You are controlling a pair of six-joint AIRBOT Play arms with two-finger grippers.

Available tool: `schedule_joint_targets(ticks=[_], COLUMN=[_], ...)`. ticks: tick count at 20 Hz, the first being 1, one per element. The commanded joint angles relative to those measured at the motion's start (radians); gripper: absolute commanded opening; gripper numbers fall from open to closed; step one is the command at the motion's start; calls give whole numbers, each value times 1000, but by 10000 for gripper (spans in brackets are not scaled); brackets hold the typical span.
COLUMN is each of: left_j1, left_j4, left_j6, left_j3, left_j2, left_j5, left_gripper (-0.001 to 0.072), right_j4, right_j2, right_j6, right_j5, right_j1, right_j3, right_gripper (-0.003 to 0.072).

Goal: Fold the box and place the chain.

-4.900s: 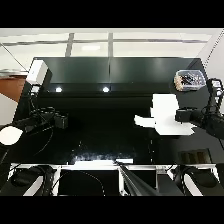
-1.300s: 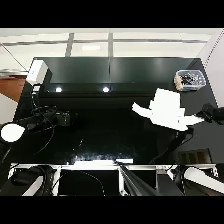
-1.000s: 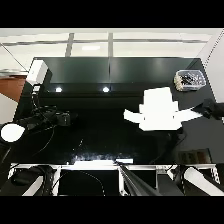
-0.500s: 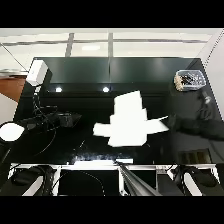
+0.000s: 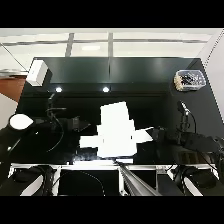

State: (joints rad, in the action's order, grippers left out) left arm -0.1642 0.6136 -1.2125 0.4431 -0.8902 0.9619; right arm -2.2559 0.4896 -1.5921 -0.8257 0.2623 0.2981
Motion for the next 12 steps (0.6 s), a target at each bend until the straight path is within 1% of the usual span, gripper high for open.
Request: schedule_joint_targets(ticks=[1, 3, 6, 7, 10, 12], left_j1=[4, -13, -37, -48, -81, -84], left_j4=[-230, -229, -250, -267, -223, -207], left_j6=[239, 305, 303, 316, 317, 315], left_j3=[25, 71, 146, 171, 257, 288], left_j2=[-203, -301, -426, -465, -579, -632], left_j5=[68, 50, 61, 78, 125, 163], left_gripper=[707, 708, 707, 708, 708, 708], right_j4=[8, 8, 8, 8, 8, 8], right_j2=[-3, -3, -3, -3, -3, -3], right_j6=[18, 18, 18, 18, 18, 19], right_j5=[15, 10, 10, 10, 10, 8], right_j1=[21, 21, 21, 21, 21, 21], right_j3=[-6, -6, -6, -6, -6, -6], right_gripper=[33, 33, 33, 33, 33, 32])
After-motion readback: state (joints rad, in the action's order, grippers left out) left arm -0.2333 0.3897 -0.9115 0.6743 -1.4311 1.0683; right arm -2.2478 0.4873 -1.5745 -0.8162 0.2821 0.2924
